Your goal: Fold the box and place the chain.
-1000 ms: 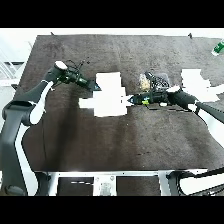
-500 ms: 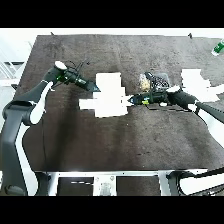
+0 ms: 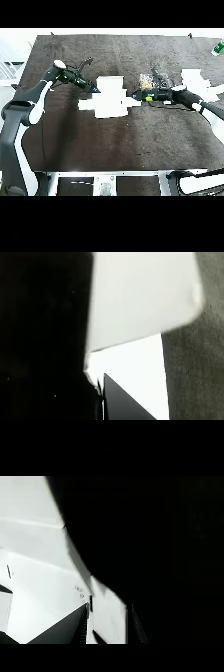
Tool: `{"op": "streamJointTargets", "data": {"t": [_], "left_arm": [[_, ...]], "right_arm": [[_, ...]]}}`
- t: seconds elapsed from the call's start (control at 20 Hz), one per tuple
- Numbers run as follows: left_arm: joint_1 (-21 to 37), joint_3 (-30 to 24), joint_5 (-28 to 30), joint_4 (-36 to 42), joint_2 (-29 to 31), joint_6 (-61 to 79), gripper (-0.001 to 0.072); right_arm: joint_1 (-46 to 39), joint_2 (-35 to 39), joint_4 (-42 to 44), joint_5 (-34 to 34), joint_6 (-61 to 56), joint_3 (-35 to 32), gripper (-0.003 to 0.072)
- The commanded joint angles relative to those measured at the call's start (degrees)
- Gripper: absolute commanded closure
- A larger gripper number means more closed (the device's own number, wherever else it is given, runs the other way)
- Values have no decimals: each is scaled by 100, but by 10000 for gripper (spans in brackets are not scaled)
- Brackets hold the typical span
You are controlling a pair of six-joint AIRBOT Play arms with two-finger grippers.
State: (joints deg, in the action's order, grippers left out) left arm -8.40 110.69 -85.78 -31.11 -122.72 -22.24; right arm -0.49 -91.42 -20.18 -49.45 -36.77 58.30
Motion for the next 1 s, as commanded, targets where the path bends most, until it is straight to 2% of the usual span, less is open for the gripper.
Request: {"op": "streamJointTargets", "data": {"t": [0.0,0.15,0.35,0.5,0.65,0.95], "left_arm": [[4,-17,-142,24,219,1241,701],[4,-70,-181,22,236,1692,700],[4,-457,-15,33,243,2396,701],[-15,-841,380,330,243,3049,700],[-85,-1213,1038,299,243,3501,701],[-83,-1482,1456,420,243,3794,701]], "right_arm": [[-485,160,376,-15,-4,4,353],[-848,216,522,-256,-2,4,353],[-951,214,518,-308,74,2,353],[-907,214,520,-306,153,2,353],[-876,214,520,-291,302,0,352],[-730,212,520,-61,409,0,352]]}}
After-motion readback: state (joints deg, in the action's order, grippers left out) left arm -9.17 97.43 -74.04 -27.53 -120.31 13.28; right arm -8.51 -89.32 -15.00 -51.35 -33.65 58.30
